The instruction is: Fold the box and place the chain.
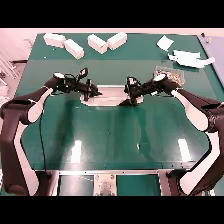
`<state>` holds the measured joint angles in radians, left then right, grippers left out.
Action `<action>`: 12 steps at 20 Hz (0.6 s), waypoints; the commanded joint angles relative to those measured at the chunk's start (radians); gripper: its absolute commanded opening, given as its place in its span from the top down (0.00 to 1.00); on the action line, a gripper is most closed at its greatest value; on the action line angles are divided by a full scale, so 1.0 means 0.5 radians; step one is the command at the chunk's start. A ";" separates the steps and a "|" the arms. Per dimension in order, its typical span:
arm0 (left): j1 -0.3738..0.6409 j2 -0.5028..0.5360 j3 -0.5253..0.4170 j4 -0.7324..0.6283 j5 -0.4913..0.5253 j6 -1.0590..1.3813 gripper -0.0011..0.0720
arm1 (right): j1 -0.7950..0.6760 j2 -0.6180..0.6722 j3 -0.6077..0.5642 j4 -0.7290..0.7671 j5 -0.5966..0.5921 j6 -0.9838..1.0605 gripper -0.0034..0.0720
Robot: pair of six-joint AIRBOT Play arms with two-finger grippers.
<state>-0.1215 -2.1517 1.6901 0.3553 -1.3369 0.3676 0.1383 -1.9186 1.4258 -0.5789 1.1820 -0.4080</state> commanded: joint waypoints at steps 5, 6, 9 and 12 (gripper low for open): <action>0.002 0.000 0.002 0.000 0.003 -0.001 0.96 | -0.034 -0.038 -0.002 -0.047 -0.029 -0.026 0.12; 0.002 0.000 0.002 0.000 0.003 -0.001 0.96 | -0.031 -0.037 -0.001 -0.024 -0.029 -0.031 0.12; 0.002 0.000 0.002 0.000 0.003 -0.001 0.96 | -0.027 -0.037 -0.001 0.012 -0.027 -0.061 0.12; 0.002 0.000 0.002 -0.001 0.003 -0.001 0.96 | -0.020 -0.037 -0.001 0.018 -0.022 -0.062 0.12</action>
